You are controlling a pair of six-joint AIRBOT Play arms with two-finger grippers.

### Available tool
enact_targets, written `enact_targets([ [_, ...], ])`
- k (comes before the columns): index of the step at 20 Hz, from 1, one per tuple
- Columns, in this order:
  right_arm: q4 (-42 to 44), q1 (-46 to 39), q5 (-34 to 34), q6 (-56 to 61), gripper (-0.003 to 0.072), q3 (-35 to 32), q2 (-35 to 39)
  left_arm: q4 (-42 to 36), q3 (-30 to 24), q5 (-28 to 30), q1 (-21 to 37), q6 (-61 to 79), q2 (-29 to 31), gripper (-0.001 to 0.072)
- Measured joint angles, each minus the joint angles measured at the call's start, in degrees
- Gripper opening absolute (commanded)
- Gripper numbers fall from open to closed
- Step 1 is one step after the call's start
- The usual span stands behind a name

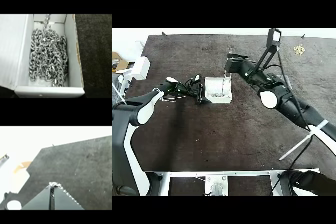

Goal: Fold the box and place the chain.

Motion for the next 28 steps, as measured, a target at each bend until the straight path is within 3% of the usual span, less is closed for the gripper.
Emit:
enact_targets([
  [7, 0.26, 1.38, 3.74, 0.48, 0.0007, 0.24, -7.15, 0.0, 0.0, 0.0, 0.0, 0.0, -0.02, 0.0346],
  [8, -0.15, 1.38, 4.39, 0.48, 0.0109, 0.24, -7.87, 0.0, 0.0, -0.02, 0.0, 0.0, 0.0, 0.0346],
  [9, -0.98, 1.36, 4.68, 0.44, 0.0281, 0.26, -8.35, 0.0, 0.0, -0.02, 0.0, 0.0, 0.0, 0.0346],
  [13, -4.57, 0.13, 7.37, -0.61, 0.0274, 2.29, -8.9, 0.0, 0.0, 0.0, 0.0, 0.0, 0.0, 0.0346],
  [15, -6.12, -1.84, 10.03, -2.1, 0.0204, 4.39, -9.01, 0.0, 0.0, 0.0, 0.0, 0.0, 0.0, 0.0346],
  [20, -6.69, -9.7, 18.4, -10.67, 0.0204, 11.82, -10.38, 0.0, 0.0, 0.0, -0.02, 0.0, 0.0, 0.0346],
  [23, 2.23, -14.36, 26.88, -24.68, 0.0205, 18.1, -14.32, 0.0, 0.0, 0.0, 0.0, 0.0, 0.0, 0.0346],
  [28, 27.26, -20.63, 44.17, -55.12, 0.0206, 28.39, -23.82, -0.02, 0.0, 0.0, 0.0, 0.0, 0.0, 0.0346],
])
